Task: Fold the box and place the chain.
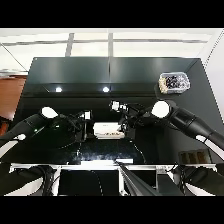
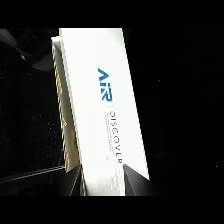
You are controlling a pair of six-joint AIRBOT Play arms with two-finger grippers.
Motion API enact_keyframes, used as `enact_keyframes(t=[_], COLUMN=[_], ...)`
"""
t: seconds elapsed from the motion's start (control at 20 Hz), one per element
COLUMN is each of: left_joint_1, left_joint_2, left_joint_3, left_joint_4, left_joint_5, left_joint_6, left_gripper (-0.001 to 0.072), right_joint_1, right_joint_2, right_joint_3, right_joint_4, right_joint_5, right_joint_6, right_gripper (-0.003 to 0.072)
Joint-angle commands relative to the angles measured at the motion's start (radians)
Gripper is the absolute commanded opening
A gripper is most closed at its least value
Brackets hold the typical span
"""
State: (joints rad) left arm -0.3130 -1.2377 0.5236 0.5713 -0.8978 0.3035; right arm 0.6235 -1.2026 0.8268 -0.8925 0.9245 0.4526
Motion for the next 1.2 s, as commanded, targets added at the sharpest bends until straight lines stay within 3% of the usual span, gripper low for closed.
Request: enact_keyframes(t=[0.0, 1.15], left_joint_1=[0.000, 0.000], left_joint_2=[-0.001, -0.001], left_joint_3=[0.001, 0.001], left_joint_4=[0.000, 0.000], left_joint_5=[0.000, 0.000], left_joint_6=[0.000, 0.000], left_gripper=[0.0377, 0.0377], right_joint_1=[0.002, 0.002], right_joint_2=[-0.018, -0.010], right_joint_3=[-0.001, 0.000], right_joint_4=[0.001, 0.000], right_joint_5=[-0.001, 0.062], right_joint_6=[0.004, 0.032], right_gripper=[0.0303, 0.0313])
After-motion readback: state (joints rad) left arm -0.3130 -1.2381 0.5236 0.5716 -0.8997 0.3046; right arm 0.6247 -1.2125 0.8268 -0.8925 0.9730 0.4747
